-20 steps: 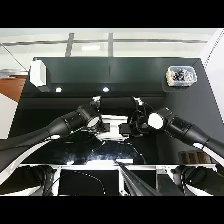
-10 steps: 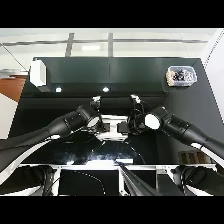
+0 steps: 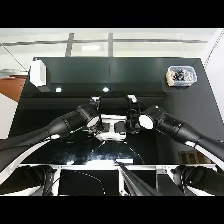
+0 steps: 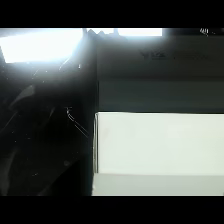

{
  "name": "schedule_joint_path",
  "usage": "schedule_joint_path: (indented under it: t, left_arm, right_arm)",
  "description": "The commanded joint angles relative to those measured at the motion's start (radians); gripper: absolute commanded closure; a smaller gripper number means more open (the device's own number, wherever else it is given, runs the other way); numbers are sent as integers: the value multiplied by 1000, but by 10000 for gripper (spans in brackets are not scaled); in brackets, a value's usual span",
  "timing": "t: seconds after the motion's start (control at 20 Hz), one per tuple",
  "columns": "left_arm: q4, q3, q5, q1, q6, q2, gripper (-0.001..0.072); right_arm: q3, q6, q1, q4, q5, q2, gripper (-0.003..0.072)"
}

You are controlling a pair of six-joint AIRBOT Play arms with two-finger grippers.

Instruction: Fold the box and place the chain.

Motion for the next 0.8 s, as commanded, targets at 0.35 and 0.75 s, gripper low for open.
schedule_joint_path:
  t: [0.35,0.75]
  left_arm:
    - [-2,0,2,1,0,-1,681]
    - [-2,0,2,1,0,-1,681]
  right_arm:
    - [3,27,2,-56,27,-29,326]
    - [4,35,21,-53,23,-94,377]
